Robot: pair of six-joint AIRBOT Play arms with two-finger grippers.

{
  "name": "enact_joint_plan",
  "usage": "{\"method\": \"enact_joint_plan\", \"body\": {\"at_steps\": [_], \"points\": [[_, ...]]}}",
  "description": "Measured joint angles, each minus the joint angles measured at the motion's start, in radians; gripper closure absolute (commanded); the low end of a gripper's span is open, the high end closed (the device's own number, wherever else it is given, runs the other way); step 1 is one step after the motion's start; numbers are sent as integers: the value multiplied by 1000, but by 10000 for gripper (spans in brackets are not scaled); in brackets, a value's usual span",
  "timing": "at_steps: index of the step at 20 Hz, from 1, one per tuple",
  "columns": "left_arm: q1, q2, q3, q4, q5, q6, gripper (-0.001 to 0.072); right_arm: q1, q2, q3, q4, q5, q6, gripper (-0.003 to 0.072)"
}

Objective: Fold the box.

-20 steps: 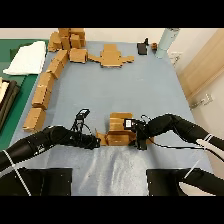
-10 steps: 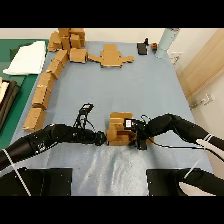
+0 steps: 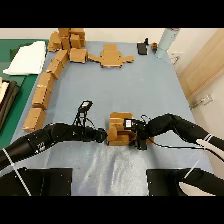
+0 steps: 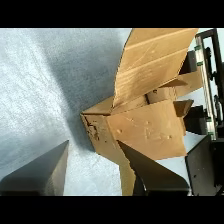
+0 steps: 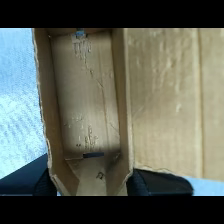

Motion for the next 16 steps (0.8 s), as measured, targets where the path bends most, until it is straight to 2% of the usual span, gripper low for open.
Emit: {"method": "enact_joint_plan", "body": {"at_steps": [5,7,13,16], "points": [[-3,-5,20,-13,-17,15,213,0,0,0,0,0,0,190],[-3,-16,32,-21,-29,27,39,0,0,0,0,0,0,189],[-3,-95,63,-107,-59,76,38,0,0,0,0,0,0,189],[-2,-126,68,-132,-32,80,39,0,0,0,0,0,0,190]]}}
